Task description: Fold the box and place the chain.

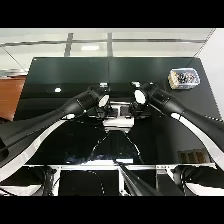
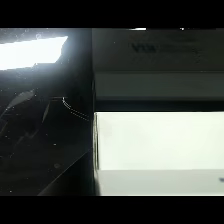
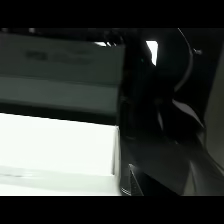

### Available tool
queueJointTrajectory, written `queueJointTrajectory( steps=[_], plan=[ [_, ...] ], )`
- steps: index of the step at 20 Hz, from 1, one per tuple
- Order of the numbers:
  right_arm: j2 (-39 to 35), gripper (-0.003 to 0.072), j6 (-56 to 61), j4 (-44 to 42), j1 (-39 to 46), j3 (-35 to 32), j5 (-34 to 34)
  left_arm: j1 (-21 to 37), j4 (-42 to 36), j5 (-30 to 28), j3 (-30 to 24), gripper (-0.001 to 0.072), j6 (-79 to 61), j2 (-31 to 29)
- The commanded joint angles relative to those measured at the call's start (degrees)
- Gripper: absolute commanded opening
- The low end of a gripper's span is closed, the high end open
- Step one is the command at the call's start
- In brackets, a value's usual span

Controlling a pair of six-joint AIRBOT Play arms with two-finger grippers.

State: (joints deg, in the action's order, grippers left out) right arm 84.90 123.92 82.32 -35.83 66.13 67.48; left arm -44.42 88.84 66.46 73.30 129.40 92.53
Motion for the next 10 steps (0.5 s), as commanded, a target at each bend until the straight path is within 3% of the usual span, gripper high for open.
queueJointTrajectory(
  steps=[1,6,10],
  plan=[
    [0.57,0.0351,1.86,1.03,-0.35,0.52,2.89,0.00,0.07,0.00,0.07,0.0024,0.04,0.02],
    [2.16,0.0350,1.86,0.44,-0.39,0.52,2.23,0.00,0.07,0.00,0.07,0.0024,0.04,0.02],
    [2.21,0.0302,1.86,-0.57,-0.42,0.52,0.79,0.00,0.04,-0.15,0.07,0.0024,0.04,0.02]
  ],
)
